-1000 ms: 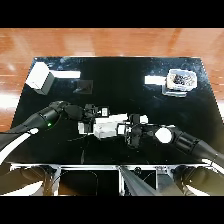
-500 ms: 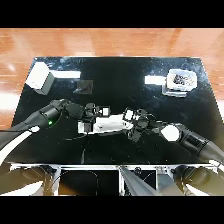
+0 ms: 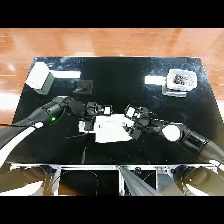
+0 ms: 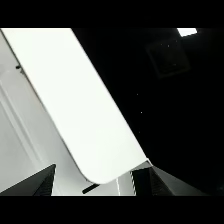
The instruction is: Fold the box and place the chain.
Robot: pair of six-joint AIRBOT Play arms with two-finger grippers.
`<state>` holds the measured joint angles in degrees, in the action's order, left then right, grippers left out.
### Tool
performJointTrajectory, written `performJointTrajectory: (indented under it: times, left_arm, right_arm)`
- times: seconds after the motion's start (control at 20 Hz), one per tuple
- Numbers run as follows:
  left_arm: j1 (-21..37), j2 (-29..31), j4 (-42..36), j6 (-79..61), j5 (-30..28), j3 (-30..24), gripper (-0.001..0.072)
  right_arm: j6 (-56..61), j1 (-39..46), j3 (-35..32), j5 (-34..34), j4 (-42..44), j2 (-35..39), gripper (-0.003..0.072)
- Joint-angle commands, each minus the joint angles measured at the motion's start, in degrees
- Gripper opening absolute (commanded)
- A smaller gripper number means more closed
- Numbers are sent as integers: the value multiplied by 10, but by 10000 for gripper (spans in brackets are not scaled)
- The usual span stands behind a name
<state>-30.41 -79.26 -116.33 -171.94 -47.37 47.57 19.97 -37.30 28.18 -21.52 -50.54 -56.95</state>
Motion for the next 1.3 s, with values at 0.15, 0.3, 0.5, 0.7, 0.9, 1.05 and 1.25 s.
performJointTrajectory:
  times: [0.15,0.3,0.5,0.7,0.9,1.05,1.25]
  left_arm:
    - [0,-3,4,0,-16,2,19]
    - [0,-3,4,0,-17,2,19]
    - [0,-3,4,0,-16,2,19]
    - [0,-3,3,0,-17,2,19]
    - [0,-3,3,0,-17,2,19]
    - [0,-3,3,0,-17,2,20]
    - [0,-3,3,0,-18,2,19]
  right_arm:
    - [25,26,0,-82,-190,0,716]
    - [39,37,-1,-217,-228,0,715]
    - [10,19,-33,-209,-160,0,715]
    - [-9,-22,-40,-139,-136,-1,715]
    - [-9,-39,-40,-64,-120,-29,715]
    - [6,-39,-40,23,-118,-35,715]
    - [6,-39,-40,38,-118,-33,716]
